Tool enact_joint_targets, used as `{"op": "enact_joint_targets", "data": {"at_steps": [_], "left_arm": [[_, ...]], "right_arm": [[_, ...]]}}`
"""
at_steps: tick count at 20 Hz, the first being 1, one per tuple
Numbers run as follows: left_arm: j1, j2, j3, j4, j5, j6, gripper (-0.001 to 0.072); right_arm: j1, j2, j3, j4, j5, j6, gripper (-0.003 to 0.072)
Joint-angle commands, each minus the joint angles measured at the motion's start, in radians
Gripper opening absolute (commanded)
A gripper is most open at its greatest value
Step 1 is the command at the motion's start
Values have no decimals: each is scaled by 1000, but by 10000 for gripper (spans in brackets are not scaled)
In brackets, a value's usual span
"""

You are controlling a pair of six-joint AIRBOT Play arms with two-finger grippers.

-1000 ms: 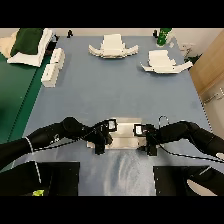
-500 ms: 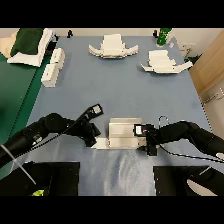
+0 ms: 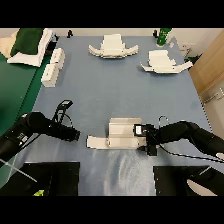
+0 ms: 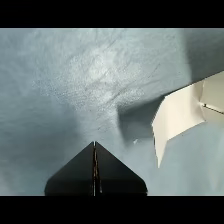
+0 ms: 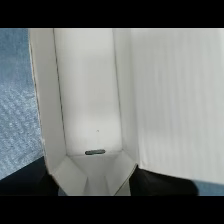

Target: Fold the box.

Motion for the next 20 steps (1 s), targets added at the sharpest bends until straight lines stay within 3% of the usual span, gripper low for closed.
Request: {"op": "enact_joint_targets", "data": {"at_steps": [1,5,12,20], "left_arm": [[25,-85,-39,-217,-8,73,13],[10,-158,-80,-412,72,171,12],[-230,-179,-80,-423,269,107,12],[-262,-154,-16,-473,246,113,15]], "right_arm": [[0,1,1,0,0,0,478],[0,1,1,0,0,0,478],[0,1,1,0,0,0,477],[0,1,1,0,0,0,478]]}}
